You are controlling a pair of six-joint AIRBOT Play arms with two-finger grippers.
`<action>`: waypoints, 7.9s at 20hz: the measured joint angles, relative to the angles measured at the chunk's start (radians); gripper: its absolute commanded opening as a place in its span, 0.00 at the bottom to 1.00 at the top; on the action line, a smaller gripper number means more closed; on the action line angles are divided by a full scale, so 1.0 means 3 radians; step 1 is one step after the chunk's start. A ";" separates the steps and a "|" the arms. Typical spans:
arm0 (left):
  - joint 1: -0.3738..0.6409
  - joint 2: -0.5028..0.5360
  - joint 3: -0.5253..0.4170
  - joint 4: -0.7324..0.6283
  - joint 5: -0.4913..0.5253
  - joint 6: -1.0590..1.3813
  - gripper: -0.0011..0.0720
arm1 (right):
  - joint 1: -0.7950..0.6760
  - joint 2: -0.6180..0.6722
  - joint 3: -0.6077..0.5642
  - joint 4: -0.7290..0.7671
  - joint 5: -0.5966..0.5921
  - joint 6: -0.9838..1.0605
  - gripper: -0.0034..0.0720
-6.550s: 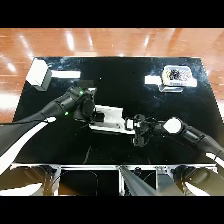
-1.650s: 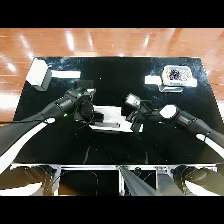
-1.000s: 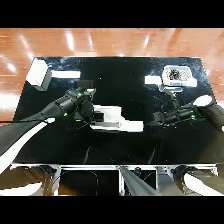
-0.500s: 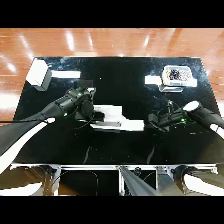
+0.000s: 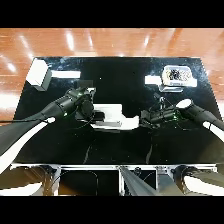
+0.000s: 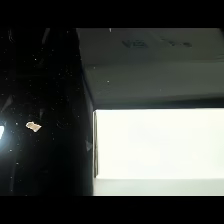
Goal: Fold the box and place the chain.
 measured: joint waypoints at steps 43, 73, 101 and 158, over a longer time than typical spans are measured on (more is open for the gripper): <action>-0.0001 -0.0001 0.0000 -0.0005 0.0067 -0.0022 0.04 | 0.2388 -0.0003 0.1559 -0.3145 -0.0197 0.3900 0.75; -0.0047 -0.0001 0.0000 0.0005 0.0081 -0.0019 0.04 | 0.2469 -0.0665 0.1944 -0.3424 0.0276 0.3932 0.32; -0.0047 -0.0001 0.0000 -0.0004 0.0075 -0.0051 0.04 | 0.2384 -0.0772 0.1951 -0.3334 0.0275 0.3841 0.08; -0.0048 -0.0001 -0.0001 -0.0005 0.0053 -0.0023 0.04 | -0.0793 -0.1696 0.3880 -0.3276 0.0193 0.2224 0.72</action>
